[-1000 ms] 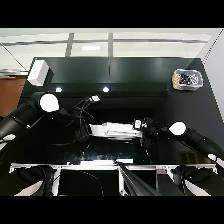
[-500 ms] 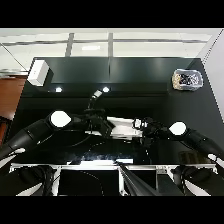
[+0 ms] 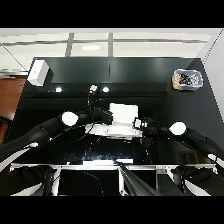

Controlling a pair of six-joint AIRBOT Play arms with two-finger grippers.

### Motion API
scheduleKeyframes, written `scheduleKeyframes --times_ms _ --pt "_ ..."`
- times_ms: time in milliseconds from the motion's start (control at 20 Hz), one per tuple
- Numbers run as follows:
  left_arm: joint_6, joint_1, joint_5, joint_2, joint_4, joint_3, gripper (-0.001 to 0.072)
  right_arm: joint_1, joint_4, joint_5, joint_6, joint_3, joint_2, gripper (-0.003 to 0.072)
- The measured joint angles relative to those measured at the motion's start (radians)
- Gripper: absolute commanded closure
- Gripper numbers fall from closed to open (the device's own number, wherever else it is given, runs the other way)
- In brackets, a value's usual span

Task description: Fold the box and place the chain.

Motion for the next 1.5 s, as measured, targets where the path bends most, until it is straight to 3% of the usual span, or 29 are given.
scheduleKeyframes --times_ms 500,700,1050,1200,1250,1300,1350,1500 --pt "0.057 0.006 -0.093 -0.071 0.032 0.023 0.0683 0.000 -0.001 0.006 -0.002 0.000 0.000 0.0221" --pt "0.064 0.058 -0.204 -0.055 0.117 0.058 0.0683 0.000 0.000 0.005 -0.003 0.000 0.000 0.0221" --pt "0.064 0.261 -0.478 0.109 0.251 0.077 0.0684 0.000 0.001 0.001 0.000 0.000 0.000 0.0221" --pt "0.064 0.325 -0.535 0.208 0.271 0.055 0.0680 0.000 0.000 0.001 0.000 0.000 0.000 0.0221" --pt "0.064 0.336 -0.541 0.231 0.274 0.039 0.0592 0.000 0.001 0.002 0.000 0.000 0.000 0.0221" --pt "0.068 0.344 -0.555 0.247 0.280 0.015 0.0254 0.000 0.000 0.005 0.000 0.000 0.000 0.0221" --pt "0.083 0.350 -0.553 0.254 0.288 -0.011 0.0015 0.000 0.000 0.007 0.000 0.000 0.000 0.0220" --pt "0.192 0.358 -0.530 0.248 0.304 -0.070 0.0031 0.000 0.000 0.013 0.000 0.000 0.000 0.0221"
